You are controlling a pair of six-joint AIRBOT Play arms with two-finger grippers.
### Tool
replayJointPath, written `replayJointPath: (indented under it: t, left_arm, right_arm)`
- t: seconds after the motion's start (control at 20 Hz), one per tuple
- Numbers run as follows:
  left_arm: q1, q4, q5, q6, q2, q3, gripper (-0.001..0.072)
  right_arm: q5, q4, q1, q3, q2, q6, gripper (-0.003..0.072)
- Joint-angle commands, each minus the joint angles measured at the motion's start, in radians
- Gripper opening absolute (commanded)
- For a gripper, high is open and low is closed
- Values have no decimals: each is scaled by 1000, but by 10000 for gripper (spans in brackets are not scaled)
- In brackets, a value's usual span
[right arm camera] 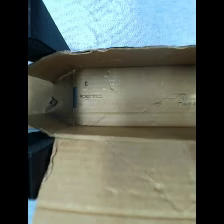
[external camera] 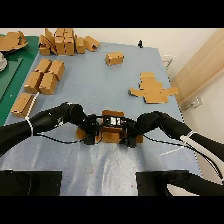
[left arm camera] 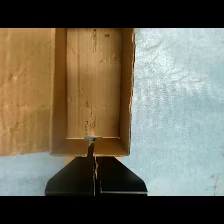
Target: Fold the box.
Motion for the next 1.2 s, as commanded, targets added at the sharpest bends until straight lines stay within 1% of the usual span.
replayJointPath:
  t: [0.0,0.3,0.6,1.15]
  left_arm:
    - [-2,1,23,4,0,1,10]
    - [-1,0,22,-6,23,1,10]
    - [-2,-74,17,-27,16,1,10]
    - [-2,-98,15,-27,13,0,12]
  right_arm:
    - [0,-1,0,0,0,-2,561]
    - [0,-1,0,0,1,-2,561]
    - [0,0,0,0,0,-2,562]
    - [0,-1,0,0,0,-2,561]
